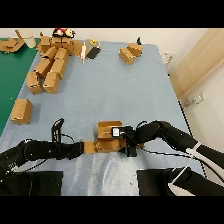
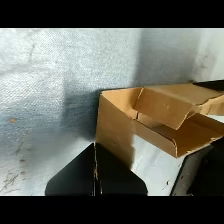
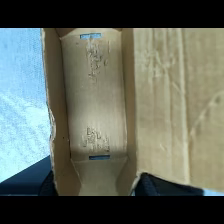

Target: Fold the box.

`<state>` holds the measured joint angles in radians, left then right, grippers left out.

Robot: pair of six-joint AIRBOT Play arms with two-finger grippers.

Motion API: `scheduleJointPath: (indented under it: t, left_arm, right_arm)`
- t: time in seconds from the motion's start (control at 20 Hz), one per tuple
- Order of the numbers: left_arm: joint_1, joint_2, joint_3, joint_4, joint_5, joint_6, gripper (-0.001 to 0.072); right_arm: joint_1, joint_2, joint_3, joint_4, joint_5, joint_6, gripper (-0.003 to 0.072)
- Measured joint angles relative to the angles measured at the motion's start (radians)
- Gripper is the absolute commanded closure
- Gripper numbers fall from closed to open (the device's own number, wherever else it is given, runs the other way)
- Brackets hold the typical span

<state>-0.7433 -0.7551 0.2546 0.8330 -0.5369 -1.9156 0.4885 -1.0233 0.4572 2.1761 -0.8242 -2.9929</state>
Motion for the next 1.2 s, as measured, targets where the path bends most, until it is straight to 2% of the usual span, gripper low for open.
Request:
scheduleJointPath:
  t: [0.35, 0.65, 1.0, 1.1, 1.2]
  left_arm:
    - [-0.027, -0.037, 0.018, -0.053, 0.036, 0.036, 0.0699]
    - [-0.029, -0.040, 0.076, -0.098, 0.040, 0.070, 0.0698]
    - [-0.029, -0.041, 0.091, -0.113, 0.038, 0.075, 0.0695]
    - [-0.029, -0.041, 0.092, -0.114, 0.036, 0.076, 0.0298]
    - [-0.029, -0.041, 0.093, -0.116, 0.032, 0.075, 0.0288]
  right_arm:
    - [0.000, 0.000, 0.000, 0.000, 0.001, 0.000, 0.0152]
    - [0.000, 0.000, 0.000, 0.000, 0.000, 0.000, 0.0152]
    - [0.000, 0.000, 0.000, 0.000, 0.000, 0.000, 0.0151]
    - [0.000, 0.000, 0.000, 0.000, 0.000, 0.000, 0.0152]
    - [0.000, 0.000, 0.000, 0.000, 0.000, 0.000, 0.0152]
